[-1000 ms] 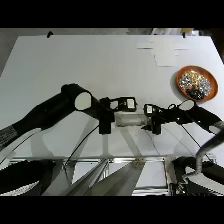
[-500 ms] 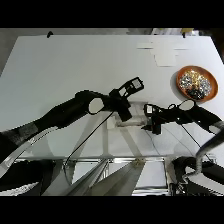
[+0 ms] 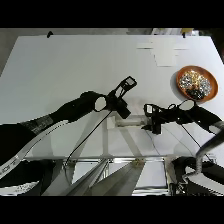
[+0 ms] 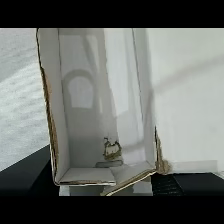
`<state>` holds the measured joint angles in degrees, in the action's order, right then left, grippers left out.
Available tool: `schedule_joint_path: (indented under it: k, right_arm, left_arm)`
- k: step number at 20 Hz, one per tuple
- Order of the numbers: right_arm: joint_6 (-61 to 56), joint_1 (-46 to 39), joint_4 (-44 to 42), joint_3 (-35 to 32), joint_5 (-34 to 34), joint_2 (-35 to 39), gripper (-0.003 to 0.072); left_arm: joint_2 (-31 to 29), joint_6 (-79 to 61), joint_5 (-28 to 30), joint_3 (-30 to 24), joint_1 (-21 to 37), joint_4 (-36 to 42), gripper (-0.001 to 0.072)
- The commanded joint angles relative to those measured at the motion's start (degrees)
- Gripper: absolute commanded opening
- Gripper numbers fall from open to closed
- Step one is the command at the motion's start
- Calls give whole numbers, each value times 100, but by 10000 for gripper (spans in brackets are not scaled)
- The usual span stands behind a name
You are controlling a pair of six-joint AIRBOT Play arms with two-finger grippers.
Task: Fold the box and place the chain.
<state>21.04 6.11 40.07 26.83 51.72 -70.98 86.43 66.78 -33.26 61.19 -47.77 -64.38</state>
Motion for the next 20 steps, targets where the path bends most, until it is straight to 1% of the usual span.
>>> schedule_joint_path:
  k: [1,3,5,7,12,14,16,18,20]
  right_arm:
    - [0,0,0,4,4,2,404]
    - [0,0,2,4,4,2,404]
    - [0,0,2,4,4,2,404]
    - [0,0,2,4,2,2,404]
    - [0,0,2,4,0,2,404]
    - [0,0,2,4,-2,2,404]
    - [0,0,2,4,-2,2,404]
    - [0,0,0,4,-4,2,404]
    - [0,0,2,4,-4,2,404]
  left_arm:
    - [-542,50,-911,2,74,-260,2]
    - [-955,31,-1469,2,66,-254,2]
    - [-1117,28,-1856,2,22,-256,2]
    - [-1049,-129,-2033,0,-39,-240,2]
    - [-603,-535,-2164,-4,-155,-190,2]
    - [-446,-643,-2232,-101,-151,-223,2]
    - [-439,-686,-2470,-249,-142,-393,1]
    - [-442,-684,-2889,-302,-52,-645,1]
    - [-452,-684,-3053,-319,103,-732,2]
